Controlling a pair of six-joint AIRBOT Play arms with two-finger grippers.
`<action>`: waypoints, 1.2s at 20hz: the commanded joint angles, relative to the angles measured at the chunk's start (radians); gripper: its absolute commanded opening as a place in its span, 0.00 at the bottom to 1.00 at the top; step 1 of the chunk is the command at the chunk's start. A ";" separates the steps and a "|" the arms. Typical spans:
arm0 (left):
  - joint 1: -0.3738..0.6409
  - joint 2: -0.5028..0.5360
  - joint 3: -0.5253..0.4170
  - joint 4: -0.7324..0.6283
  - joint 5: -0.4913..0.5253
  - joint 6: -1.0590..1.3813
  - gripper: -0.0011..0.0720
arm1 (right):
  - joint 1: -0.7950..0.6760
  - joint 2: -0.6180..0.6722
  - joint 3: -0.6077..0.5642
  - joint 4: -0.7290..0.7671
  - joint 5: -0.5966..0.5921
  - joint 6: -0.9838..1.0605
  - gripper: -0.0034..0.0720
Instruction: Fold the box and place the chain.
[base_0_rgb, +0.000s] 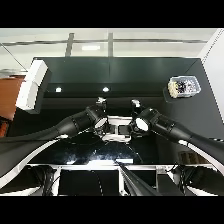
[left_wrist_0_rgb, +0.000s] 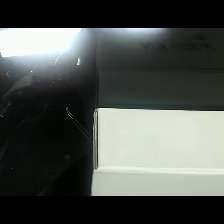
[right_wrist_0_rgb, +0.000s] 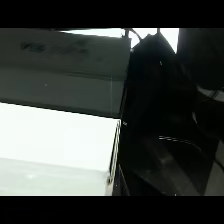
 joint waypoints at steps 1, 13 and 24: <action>0.000 0.000 0.000 0.000 0.001 0.001 0.05 | 0.002 -0.019 0.004 -0.010 0.011 0.020 0.35; 0.000 0.000 0.000 0.000 0.001 0.001 0.05 | 0.002 -0.032 0.006 -0.025 0.017 0.051 0.28; 0.000 0.000 0.000 0.000 0.002 0.001 0.05 | 0.002 -0.033 0.011 -0.004 0.035 0.116 0.07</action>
